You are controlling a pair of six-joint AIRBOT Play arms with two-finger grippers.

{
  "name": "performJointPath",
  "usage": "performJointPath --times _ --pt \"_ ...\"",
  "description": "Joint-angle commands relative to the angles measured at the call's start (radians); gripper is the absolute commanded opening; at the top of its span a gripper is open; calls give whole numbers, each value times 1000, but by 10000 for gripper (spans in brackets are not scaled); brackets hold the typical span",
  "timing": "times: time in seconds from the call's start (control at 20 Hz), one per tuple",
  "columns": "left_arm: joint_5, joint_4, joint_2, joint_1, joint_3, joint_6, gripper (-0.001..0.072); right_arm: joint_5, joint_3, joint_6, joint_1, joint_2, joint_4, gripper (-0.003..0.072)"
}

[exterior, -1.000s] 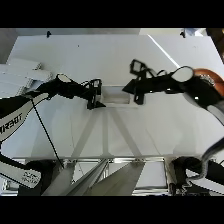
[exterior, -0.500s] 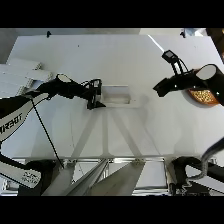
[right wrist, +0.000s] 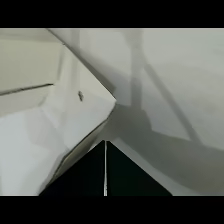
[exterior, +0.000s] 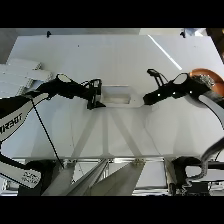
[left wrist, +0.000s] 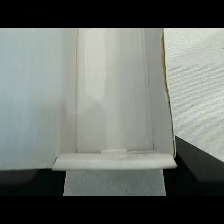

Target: Fold the box and place the chain.

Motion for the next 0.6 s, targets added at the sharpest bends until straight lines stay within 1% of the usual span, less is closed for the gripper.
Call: performJointPath --times 0.0,0.15,0.3,0.4,0.5,0.55 --pt "0 0 0 0 0 0 88 19 -1 -10 23 -25 75 10" --pt "0 0 0 0 0 0 88 50 0 -67 23 -8 166 11" --pt "0 0 0 0 0 0 88 42 0 -87 23 18 230 16" --pt "0 0 0 0 0 0 88 41 0 -87 23 25 241 120" --pt "0 0 0 0 0 0 88 46 0 -95 23 26 249 123" --pt "0 0 0 0 0 0 88 58 0 -119 23 27 263 138"
